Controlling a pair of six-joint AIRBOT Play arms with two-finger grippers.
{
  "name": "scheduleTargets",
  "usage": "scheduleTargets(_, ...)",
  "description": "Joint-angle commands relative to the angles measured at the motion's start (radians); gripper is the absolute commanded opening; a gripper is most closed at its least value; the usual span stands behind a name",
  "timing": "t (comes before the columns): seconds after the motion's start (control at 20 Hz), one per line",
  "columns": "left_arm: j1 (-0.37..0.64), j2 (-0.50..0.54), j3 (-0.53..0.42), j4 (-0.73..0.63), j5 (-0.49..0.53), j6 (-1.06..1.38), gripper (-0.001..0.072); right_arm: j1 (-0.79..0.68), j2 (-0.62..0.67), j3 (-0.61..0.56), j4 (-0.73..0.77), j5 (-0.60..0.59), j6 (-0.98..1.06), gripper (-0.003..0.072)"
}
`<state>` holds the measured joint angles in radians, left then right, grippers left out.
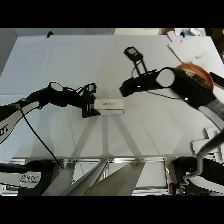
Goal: Fold the box and place the chain.
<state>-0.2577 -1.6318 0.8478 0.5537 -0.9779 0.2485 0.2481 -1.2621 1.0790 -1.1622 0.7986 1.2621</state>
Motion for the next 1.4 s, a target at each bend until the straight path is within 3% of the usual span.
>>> scheduleTargets(0.0, 0.001, 0.000, 0.000, 0.001, 0.010, 0.001, 0.0153, -0.158, 0.094, 0.001, -0.188, 0.076, 0.126, 0.0019)
scheduleTargets(0.2, 0.000, 0.000, 0.000, 0.001, 0.009, 0.001, 0.0153, -0.327, 0.141, 0.001, -0.255, 0.167, 0.198, 0.0019)
scheduleTargets(0.4, 0.000, 0.000, 0.000, 0.001, 0.009, 0.001, 0.0153, -0.377, 0.140, 0.001, -0.258, 0.323, 0.196, 0.0019)
scheduleTargets(0.7, 0.000, 0.000, 0.000, 0.001, 0.004, -0.007, 0.0151, -0.377, 0.140, 0.001, -0.254, 0.337, 0.196, 0.0020)
scheduleTargets(0.8, 0.000, 0.003, 0.000, 0.002, -0.012, -0.014, 0.0009, -0.377, 0.140, 0.001, -0.254, 0.337, 0.197, 0.0020)
scheduleTargets(0.9, 0.000, 0.023, 0.000, 0.003, -0.047, -0.067, 0.0006, -0.377, 0.140, 0.001, -0.254, 0.337, 0.196, 0.0020)
scheduleTargets(1.1, 0.000, 0.150, 0.000, 0.050, -0.037, -0.183, 0.0005, -0.377, 0.140, 0.001, -0.254, 0.337, 0.196, 0.0020)
scheduleTargets(1.35, 0.000, 0.407, 0.000, 0.114, -0.017, -0.352, 0.0005, -0.377, 0.140, 0.001, -0.254, 0.337, 0.196, 0.0020)
